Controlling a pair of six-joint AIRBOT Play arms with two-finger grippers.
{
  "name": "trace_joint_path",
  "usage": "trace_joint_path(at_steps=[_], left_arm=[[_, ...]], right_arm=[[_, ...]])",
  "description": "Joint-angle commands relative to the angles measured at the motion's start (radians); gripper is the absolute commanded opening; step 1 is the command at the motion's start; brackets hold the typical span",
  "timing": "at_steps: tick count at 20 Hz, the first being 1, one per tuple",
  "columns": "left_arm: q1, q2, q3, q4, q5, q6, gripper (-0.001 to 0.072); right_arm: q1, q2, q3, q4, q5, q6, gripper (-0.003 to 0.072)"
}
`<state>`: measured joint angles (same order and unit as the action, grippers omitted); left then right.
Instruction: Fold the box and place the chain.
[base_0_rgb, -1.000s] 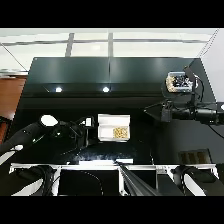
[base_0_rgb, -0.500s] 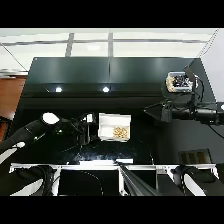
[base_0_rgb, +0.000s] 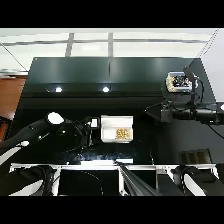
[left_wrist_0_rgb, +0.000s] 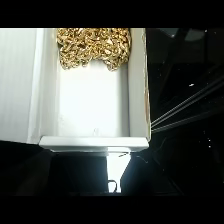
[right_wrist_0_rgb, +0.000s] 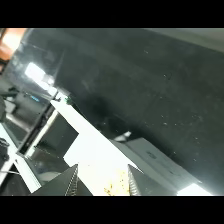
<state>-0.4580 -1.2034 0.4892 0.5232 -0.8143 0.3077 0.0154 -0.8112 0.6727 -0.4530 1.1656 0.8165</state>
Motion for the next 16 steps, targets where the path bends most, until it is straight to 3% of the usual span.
trace_joint_path(at_steps=[1,16], left_arm=[[-0.008,-0.004,0.005,0.011,0.002,-0.001,0.0707],[-0.014,-0.031,0.032,-0.036,-0.006,-0.017,0.0707]], right_arm=[[0.001,-0.001,0.001,-0.035,0.000,0.014,0.0388],[0.001,-0.001,0.001,-0.035,0.004,0.018,0.0387]])
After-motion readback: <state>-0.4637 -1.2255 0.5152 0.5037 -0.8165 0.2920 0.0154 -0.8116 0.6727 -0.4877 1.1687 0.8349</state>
